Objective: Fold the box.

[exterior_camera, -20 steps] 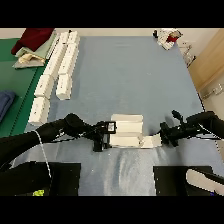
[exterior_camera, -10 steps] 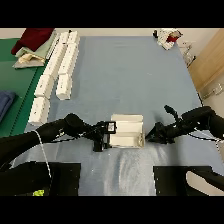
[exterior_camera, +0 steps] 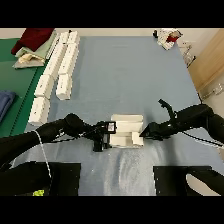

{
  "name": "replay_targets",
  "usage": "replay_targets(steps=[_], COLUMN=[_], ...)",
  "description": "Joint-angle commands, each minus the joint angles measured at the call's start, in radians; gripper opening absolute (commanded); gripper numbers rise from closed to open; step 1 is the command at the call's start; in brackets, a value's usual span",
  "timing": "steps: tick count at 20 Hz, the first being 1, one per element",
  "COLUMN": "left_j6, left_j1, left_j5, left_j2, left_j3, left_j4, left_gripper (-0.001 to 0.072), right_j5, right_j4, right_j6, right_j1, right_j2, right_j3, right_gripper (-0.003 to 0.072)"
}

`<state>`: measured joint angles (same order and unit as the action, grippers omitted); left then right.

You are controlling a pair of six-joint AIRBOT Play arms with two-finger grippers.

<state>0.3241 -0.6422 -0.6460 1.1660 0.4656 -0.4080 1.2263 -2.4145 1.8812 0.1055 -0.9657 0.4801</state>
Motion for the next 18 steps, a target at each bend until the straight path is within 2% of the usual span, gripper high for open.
replay_targets(steps=[1, 4, 8, 14, 18], left_j6=[0.000, 0.000, 0.000, 0.000, 0.000], left_j1=[0.000, 0.000, 0.000, 0.000, 0.000], left_j5=[0.000, 0.000, 0.000, 0.000, 0.000], left_j2=[0.000, 0.000, 0.000, 0.000, 0.000], left_j3=[0.000, 0.000, 0.000, 0.000, 0.000], left_j4=[0.000, 0.000, 0.000, 0.000, 0.000], left_gripper=[0.0469, 0.0469, 0.0469, 0.0469, 0.0469], right_j5=[-0.186, -0.232, -0.172, -0.037, -0.035], right_j4=[0.098, 0.365, 0.647, 0.788, 0.788], right_j6=[-0.177, -0.476, -0.747, -0.980, -1.059], right_j1=[0.166, 0.322, 0.494, 0.683, 0.713], right_j2=[0.005, -0.008, -0.060, -0.193, -0.246], right_j3=[0.016, 0.085, 0.200, 0.318, 0.323], right_gripper=[0.0369, 0.0369, 0.0369, 0.0369, 0.0369])
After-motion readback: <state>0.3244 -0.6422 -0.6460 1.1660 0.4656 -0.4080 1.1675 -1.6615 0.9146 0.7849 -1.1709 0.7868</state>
